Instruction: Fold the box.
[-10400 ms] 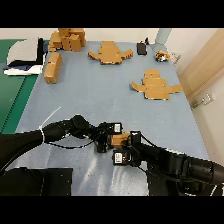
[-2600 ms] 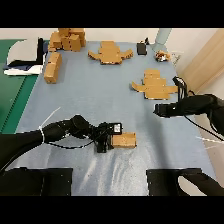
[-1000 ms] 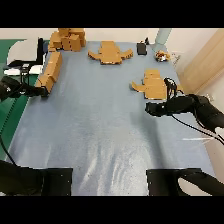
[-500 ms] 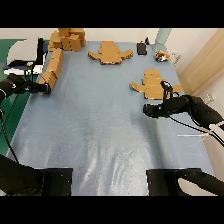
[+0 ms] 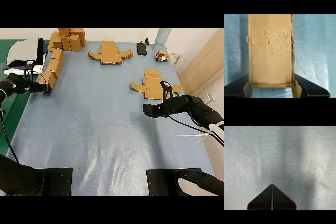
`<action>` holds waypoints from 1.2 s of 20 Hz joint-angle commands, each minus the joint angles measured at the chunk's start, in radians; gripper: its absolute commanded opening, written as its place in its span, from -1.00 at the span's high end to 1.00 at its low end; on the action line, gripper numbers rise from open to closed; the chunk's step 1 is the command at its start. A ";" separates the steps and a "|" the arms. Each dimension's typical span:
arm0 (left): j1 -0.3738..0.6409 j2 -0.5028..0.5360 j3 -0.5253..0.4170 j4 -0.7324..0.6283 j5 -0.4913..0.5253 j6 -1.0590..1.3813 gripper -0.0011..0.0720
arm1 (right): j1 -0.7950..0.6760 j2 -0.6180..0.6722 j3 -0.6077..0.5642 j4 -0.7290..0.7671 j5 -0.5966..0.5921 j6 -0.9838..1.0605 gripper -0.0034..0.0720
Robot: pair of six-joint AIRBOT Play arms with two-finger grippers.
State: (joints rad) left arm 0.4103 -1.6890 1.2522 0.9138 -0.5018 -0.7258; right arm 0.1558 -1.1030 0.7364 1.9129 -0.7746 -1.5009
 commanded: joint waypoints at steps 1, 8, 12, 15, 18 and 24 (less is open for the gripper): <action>0.001 0.000 0.000 0.000 -0.003 0.000 -0.85 | 0.000 -0.001 0.001 0.007 0.000 0.000 0.90; 0.031 0.021 0.008 0.017 -0.169 -0.040 -0.93 | 0.000 0.000 0.001 0.006 -0.001 0.000 0.90; 0.106 0.074 0.075 0.131 -0.467 -0.169 -0.93 | 0.000 -0.001 0.001 0.005 -0.002 -0.029 0.90; 0.134 0.120 0.134 0.180 -0.701 -0.265 -0.93 | 0.000 -0.001 0.001 0.018 -0.018 -0.029 0.90; 0.097 0.140 0.175 0.056 -0.867 -0.276 0.93 | 0.015 -0.003 0.011 0.063 -0.018 -0.103 0.89; -0.389 0.149 0.207 -0.065 -0.816 -0.375 0.93 | 0.097 -0.175 0.282 0.072 -0.072 -0.108 0.74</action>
State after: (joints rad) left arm 0.2302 -1.5452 1.4425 0.8749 -1.3239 -1.0416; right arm 0.2207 -1.1988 0.8974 1.9743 -0.8082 -1.5978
